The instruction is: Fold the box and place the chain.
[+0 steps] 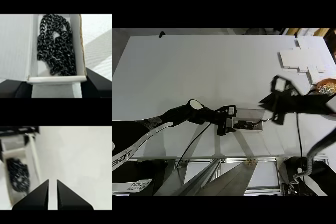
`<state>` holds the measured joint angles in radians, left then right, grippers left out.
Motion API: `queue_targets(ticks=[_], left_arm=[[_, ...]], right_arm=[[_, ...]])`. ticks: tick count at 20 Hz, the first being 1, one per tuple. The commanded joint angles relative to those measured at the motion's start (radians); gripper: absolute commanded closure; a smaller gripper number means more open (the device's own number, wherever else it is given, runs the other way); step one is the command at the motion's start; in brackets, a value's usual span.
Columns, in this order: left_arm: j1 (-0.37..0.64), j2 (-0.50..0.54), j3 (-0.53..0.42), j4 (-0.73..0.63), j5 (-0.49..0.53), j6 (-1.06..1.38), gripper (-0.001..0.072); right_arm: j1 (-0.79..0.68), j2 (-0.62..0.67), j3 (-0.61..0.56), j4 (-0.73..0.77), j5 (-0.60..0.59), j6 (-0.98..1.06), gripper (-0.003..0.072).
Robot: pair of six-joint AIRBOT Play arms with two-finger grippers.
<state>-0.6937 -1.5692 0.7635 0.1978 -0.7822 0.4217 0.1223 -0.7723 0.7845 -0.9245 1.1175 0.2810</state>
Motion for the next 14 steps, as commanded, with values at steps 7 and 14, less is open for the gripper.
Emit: queue_targets(ticks=[7,14], left_arm=[[0.000,0.001,0.000,0.000,0.000,0.000,0.0397],[0.000,0.001,0.000,0.000,0.000,0.000,0.0397]], right_arm=[[-0.120,-0.226,0.027,-0.336,0.065,-0.135,0.0563],[-0.088,-0.337,-0.117,-0.335,-0.023,-0.270,0.0441]])
